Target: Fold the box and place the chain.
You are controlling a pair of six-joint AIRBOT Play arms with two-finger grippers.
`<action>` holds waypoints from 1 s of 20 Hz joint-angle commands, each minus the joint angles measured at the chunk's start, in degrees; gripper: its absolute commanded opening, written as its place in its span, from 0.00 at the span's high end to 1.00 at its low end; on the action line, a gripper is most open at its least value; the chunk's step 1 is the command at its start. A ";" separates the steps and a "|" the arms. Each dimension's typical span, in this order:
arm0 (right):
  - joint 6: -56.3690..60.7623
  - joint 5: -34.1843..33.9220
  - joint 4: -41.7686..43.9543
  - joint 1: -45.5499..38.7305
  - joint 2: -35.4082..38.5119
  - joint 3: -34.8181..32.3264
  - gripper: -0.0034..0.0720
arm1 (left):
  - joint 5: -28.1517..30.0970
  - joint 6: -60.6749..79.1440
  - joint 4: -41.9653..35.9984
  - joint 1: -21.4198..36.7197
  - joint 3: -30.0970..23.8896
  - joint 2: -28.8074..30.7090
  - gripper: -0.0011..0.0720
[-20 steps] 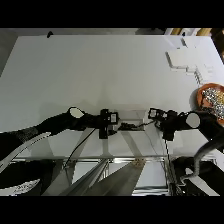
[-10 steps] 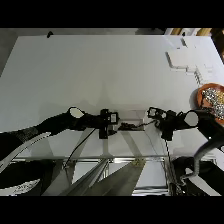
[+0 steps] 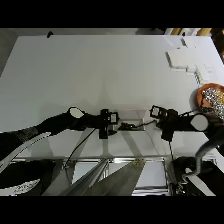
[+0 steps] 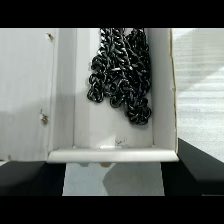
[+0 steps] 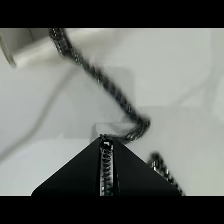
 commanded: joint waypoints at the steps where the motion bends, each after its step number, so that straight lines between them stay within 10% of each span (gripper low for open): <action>1: -6.73 1.46 18.86 0.00 7.61 0.04 0.93 | 0.00 0.00 0.00 0.02 0.00 0.04 0.71; 6: -20.46 -1.66 38.51 5.57 9.35 0.04 0.93 | 0.02 0.00 0.00 0.02 0.00 0.04 0.71; 13: -20.24 -25.07 42.16 23.80 1.49 0.04 0.93 | 0.00 0.00 0.00 0.02 0.00 0.04 0.71; 20: -20.26 -28.09 43.06 28.13 -6.73 0.72 0.87 | 0.02 0.00 0.00 0.02 0.00 0.04 0.71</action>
